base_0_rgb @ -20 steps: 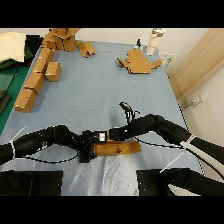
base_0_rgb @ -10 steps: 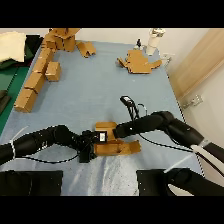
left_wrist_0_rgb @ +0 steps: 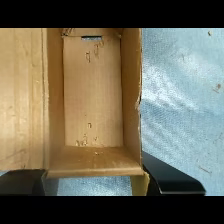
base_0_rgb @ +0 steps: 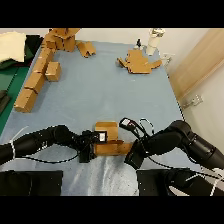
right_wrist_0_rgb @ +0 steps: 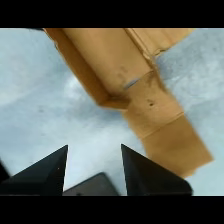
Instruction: Fold the box.
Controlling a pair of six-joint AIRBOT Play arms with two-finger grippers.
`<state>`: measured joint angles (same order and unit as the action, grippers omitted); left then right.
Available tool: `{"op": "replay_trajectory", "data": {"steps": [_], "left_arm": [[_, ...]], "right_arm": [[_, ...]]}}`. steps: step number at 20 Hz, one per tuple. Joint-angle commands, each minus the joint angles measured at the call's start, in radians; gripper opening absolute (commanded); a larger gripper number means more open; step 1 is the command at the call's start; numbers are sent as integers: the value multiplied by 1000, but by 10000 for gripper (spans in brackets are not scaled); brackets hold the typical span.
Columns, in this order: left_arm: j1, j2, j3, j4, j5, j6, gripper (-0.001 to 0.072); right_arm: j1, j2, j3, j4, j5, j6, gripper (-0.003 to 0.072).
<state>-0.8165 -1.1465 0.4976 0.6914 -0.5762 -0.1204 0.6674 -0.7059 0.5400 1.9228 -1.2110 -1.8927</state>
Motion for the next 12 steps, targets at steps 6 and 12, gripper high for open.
{"op": "replay_trajectory", "data": {"steps": [6,12], "left_arm": [[0,-1,0,0,0,0,460],[0,-1,0,0,0,0,460]], "right_arm": [[26,-73,-32,-253,234,-211,530],[26,-139,-32,-160,277,-343,530]]}}
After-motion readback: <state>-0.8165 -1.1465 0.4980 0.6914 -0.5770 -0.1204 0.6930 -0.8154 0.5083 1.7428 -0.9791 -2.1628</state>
